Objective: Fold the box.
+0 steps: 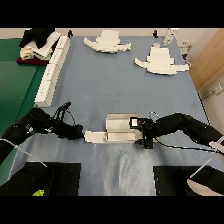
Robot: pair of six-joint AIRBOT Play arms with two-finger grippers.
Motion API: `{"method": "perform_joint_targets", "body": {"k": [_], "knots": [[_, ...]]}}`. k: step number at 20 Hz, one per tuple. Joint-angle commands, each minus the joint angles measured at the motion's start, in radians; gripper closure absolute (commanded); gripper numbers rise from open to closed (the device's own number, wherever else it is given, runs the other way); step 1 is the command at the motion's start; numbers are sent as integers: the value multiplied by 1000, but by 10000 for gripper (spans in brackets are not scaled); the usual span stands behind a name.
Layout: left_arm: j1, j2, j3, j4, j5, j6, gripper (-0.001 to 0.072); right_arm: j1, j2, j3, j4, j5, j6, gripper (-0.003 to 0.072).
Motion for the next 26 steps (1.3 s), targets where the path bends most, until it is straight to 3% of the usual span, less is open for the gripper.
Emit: {"method": "perform_joint_targets", "body": {"k": [1,4,7,14,19,20,21,22,26], "knots": [[-43,-66,-19,-101,45,72,698,0,0,1,0,0,0,150],[-147,-89,-18,-128,112,74,698,0,0,1,0,0,0,149],[-204,-88,-3,-194,114,87,698,0,0,1,0,0,0,150],[-216,-87,90,-196,31,96,696,0,0,1,0,0,0,150],[-215,-87,102,-199,8,96,695,0,0,1,0,0,0,150],[-215,-87,102,-203,8,96,662,0,0,1,0,0,0,150],[-216,-87,102,-211,8,96,383,0,0,1,0,0,0,149],[-215,-87,102,-217,9,96,293,0,0,1,0,0,0,149],[-215,-88,102,-217,12,97,307,0,0,1,0,0,0,149]]}}
